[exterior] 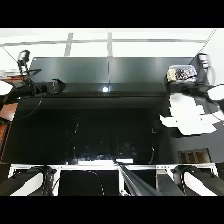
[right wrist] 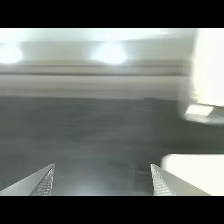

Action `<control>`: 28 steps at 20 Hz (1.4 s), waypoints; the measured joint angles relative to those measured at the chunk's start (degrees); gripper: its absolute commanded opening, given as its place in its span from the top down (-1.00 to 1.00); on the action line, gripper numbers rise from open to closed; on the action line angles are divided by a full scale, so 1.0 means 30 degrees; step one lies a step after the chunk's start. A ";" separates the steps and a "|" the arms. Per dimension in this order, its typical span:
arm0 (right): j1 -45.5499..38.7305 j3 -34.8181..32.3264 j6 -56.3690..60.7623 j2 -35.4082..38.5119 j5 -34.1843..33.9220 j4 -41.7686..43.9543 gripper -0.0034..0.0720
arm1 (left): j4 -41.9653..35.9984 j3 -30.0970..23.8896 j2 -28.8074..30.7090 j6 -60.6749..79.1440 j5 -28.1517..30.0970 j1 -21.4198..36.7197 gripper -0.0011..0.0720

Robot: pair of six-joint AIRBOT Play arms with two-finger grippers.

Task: Fold the box and place the chain.

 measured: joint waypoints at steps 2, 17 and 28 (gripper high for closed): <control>-0.3002 0.0823 0.2142 -0.0102 0.0379 -0.2637 -0.96 | 0.0772 0.0393 -0.0605 -0.0641 -0.1588 -0.0029 -0.96; -1.6611 0.9908 -0.5319 -1.1234 1.3012 0.1537 -0.95 | 0.1792 0.0823 -0.2681 -0.1829 -0.3898 -0.0066 -0.96; -1.3930 1.0550 -0.7686 -1.2116 1.6582 0.1005 0.88 | 0.0801 0.0831 -0.2718 -0.1778 -0.4095 -0.0087 -0.96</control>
